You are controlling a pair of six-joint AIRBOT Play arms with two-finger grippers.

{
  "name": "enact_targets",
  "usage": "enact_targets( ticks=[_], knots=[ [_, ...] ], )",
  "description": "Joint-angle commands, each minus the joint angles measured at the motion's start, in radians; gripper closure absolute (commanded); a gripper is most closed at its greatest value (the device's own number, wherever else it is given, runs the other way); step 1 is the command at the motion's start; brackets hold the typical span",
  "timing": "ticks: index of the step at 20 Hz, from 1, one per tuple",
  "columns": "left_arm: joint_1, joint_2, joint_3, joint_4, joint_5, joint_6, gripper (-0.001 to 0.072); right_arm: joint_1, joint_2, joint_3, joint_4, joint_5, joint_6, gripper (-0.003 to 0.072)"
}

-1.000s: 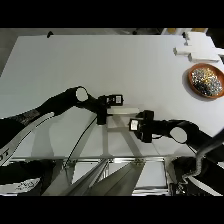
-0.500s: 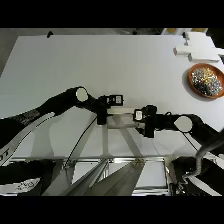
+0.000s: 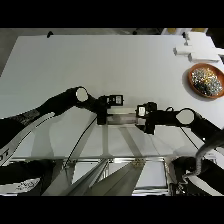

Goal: Fold the box and place the chain.

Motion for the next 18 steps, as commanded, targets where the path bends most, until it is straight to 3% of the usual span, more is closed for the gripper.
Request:
enact_targets(
  ticks=[1,5,18],
  knots=[
    [0.0,0.0,0.0,0.0,0.0,0.0,0.0696,-0.051,-0.053,0.002,0.048,0.027,-0.073,0.0011],
    [0.0,0.0,0.0,0.0,0.0,0.0,0.0696,-0.098,-0.09,0.002,0.146,0.104,-0.232,0.0011],
    [0.0,0.0,0.0,0.0,0.0,0.0,0.0696,-0.142,-0.246,0.005,0.376,0.167,-0.503,0.0015]
  ],
)
